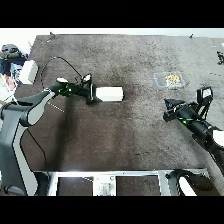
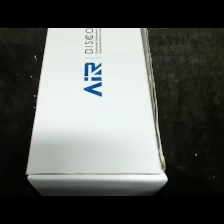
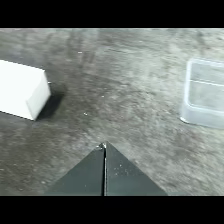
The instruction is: Fold the box and place the chain.
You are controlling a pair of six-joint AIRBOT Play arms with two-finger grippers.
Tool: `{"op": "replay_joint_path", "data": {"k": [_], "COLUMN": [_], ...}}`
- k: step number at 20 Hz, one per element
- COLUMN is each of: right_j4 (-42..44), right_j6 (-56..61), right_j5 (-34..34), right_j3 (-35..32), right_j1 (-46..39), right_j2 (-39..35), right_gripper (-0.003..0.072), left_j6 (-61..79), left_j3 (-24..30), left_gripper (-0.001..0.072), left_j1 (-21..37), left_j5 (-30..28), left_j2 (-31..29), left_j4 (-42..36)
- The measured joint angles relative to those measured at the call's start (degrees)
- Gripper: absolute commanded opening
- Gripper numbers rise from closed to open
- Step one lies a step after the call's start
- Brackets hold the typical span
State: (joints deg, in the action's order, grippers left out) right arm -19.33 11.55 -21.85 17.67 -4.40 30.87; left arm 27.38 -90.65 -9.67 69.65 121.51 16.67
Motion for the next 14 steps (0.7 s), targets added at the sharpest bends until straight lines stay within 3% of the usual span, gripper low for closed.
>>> {"op": "replay_joint_path", "data": {"k": [4,10,14], "right_j4": [-0.1,-0.1,-0.2], "right_j6": [0.0,0.1,0.1], "right_j5": [2.9,4.1,4.3], "right_j3": [-1.3,-1.7,-1.7], "right_j1": [-0.1,-0.1,-0.1], "right_j2": [-1.2,-1.5,-1.6], "right_gripper": [0.0012,0.0012,0.0013], "left_j6": [-4.0,-18.3,-26.6], "left_j3": [0.0,0.9,9.8], "left_gripper": [0.0007,0.0006,0.0006], "left_j1": [1.5,9.1,18.1], "left_j5": [-1.9,-14.0,-22.9], "left_j2": [-4.9,-18.5,-30.5], "left_j4": [-1.4,-2.3,-2.3]}}
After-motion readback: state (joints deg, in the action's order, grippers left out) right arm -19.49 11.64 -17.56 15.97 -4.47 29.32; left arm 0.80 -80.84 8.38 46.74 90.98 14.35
